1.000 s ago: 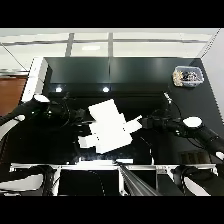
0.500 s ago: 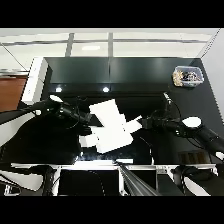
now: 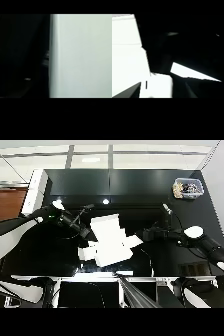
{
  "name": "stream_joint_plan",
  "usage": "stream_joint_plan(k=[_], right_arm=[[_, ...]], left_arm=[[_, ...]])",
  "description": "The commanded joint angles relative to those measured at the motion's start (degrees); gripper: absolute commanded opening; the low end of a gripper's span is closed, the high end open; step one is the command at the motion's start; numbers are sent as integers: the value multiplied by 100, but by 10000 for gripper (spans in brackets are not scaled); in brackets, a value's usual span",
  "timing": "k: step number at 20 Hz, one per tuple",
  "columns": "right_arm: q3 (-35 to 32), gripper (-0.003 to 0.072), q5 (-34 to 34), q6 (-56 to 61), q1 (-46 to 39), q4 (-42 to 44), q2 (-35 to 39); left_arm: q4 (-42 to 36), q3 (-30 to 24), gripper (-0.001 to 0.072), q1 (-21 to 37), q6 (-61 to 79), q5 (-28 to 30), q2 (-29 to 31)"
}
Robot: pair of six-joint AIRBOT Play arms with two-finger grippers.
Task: Fold the box and place the chain.
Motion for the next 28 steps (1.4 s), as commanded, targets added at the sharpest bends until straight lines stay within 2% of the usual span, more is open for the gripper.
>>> stream_joint_plan(k=[1,4,7,9,11,15,17,20,25,28], right_arm=[[721,627,1438,-2,-605,-658,7],[1670,618,2559,2,-1145,-1285,7],[2339,618,3010,-164,-1250,-1679,7],[2402,618,3062,-715,-1137,-1729,4],[2389,618,2870,-1209,-857,-1998,4],[2341,618,2190,-1552,-205,-2573,0],[2299,619,1958,-1561,9,-2632,0],[2109,619,1749,-1563,273,-2568,-2],[1237,619,883,-1637,841,-2503,-79],[826,619,468,-2044,1176,-2520,-105]], left_arm=[[111,68,22,-33,286,-7,267],[109,-205,20,-225,772,415,933],[85,-739,21,-511,1797,1515,1788],[92,-927,23,-713,2903,1808,2055],[92,-925,24,-909,3748,1976,2024],[109,-922,24,-1263,4291,3401,1904],[116,-922,25,-1340,4441,3766,1893],[367,-911,25,-1340,4461,3810,1803],[415,-649,25,-1394,4487,3707,1331],[431,-640,25,-1401,4741,3707,1244]])
